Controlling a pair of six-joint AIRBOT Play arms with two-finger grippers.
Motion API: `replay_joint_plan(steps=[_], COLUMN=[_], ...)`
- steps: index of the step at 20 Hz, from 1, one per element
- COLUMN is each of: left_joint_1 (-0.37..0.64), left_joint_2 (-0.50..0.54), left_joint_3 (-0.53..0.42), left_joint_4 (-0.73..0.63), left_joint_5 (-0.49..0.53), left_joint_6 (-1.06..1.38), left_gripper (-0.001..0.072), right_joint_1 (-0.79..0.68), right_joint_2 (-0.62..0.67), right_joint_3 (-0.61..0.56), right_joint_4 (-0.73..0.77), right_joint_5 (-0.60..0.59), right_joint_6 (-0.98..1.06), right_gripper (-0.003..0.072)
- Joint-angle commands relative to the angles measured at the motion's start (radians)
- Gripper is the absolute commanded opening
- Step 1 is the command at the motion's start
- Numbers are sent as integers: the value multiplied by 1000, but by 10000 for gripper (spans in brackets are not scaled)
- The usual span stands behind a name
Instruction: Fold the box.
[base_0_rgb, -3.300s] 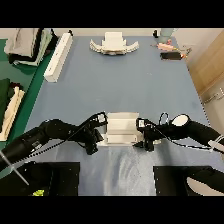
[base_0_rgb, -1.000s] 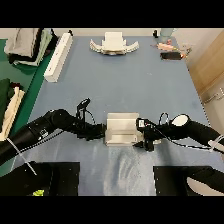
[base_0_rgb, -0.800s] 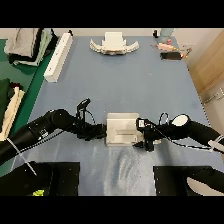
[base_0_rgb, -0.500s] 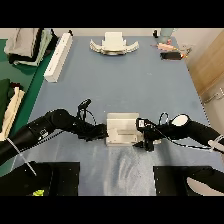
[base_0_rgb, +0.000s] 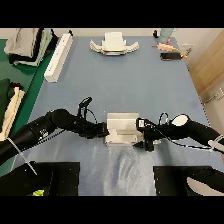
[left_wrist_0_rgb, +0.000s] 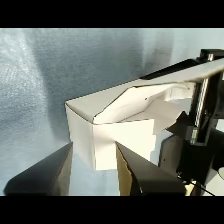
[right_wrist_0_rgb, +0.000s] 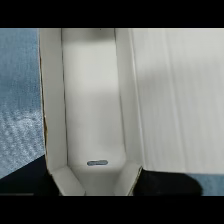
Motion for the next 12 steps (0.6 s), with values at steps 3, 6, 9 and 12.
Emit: replay_joint_plan(steps=[3, 6, 9, 12], left_joint_1=[-124, -201, -238, -270], left_joint_2=[-36, -92, -166, -230], left_joint_3=[74, 138, 204, 251], left_joint_4=[328, 454, 524, 549], left_joint_5=[4, -33, -125, -153], left_joint_6=[-351, -537, -635, -704], left_gripper=[398, 399, 398, 399], right_joint_1=[0, 0, 0, 0], right_joint_2=[0, 0, 0, 0], right_joint_3=[1, 1, 1, 1], right_joint_4=[0, 0, 0, 0], right_joint_5=[0, 0, 0, 0], right_joint_6=[0, 0, 0, 0], right_gripper=[506, 506, 506, 506])
